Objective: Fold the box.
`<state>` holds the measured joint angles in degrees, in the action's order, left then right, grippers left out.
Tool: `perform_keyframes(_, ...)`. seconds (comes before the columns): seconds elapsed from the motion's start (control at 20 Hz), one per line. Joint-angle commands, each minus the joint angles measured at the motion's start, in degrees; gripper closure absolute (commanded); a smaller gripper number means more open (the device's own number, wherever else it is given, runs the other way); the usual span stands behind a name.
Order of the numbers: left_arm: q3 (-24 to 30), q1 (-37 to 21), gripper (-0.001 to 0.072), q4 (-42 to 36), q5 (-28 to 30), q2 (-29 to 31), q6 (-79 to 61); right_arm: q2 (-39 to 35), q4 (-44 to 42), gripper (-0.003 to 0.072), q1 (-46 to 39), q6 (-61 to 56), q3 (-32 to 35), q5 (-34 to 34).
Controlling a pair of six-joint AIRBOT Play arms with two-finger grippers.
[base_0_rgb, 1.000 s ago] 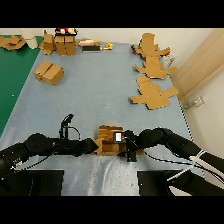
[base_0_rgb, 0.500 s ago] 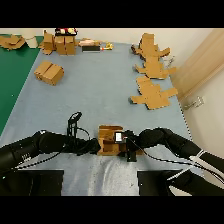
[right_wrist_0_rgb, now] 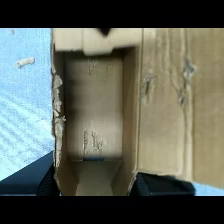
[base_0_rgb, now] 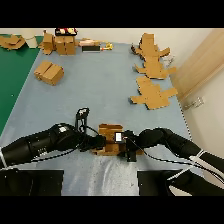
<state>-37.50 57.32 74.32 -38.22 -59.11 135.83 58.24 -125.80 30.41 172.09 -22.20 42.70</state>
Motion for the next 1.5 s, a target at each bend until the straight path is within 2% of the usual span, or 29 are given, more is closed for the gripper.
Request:
perform_keyframes(0.0,-3.41,1.55,0.0230,4.09,-3.69,-3.91,4.92,0.02,0.02,0.0248,0.02,0.00,0.02,0.02)
perform_keyframes(0.35,-9.90,6.34,0.0231,14.64,-10.60,-8.48,14.10,0.02,0.02,0.0248,0.04,0.00,0.02,0.00)
perform_keyframes(0.7,-10.08,7.69,0.0231,14.43,-12.35,-9.84,13.33,0.02,0.04,0.0248,0.04,0.00,0.02,0.00)
perform_keyframes(0.95,-10.43,7.21,0.0231,14.21,-13.81,-8.48,13.25,0.02,0.04,0.0248,0.02,0.00,0.02,0.00)
perform_keyframes(1.1,-10.40,6.73,0.0232,13.77,-13.57,-6.80,11.85,0.02,0.04,0.0248,0.02,0.00,0.02,-0.02)
perform_keyframes(1.25,-10.38,5.05,0.0253,8.17,-10.69,-6.86,6.05,0.02,0.04,0.0248,0.02,0.00,0.02,-0.02)
perform_keyframes(1.45,-10.23,2.82,0.0253,6.95,-10.36,-6.84,4.87,0.02,0.04,0.0248,0.02,0.00,0.02,0.00)
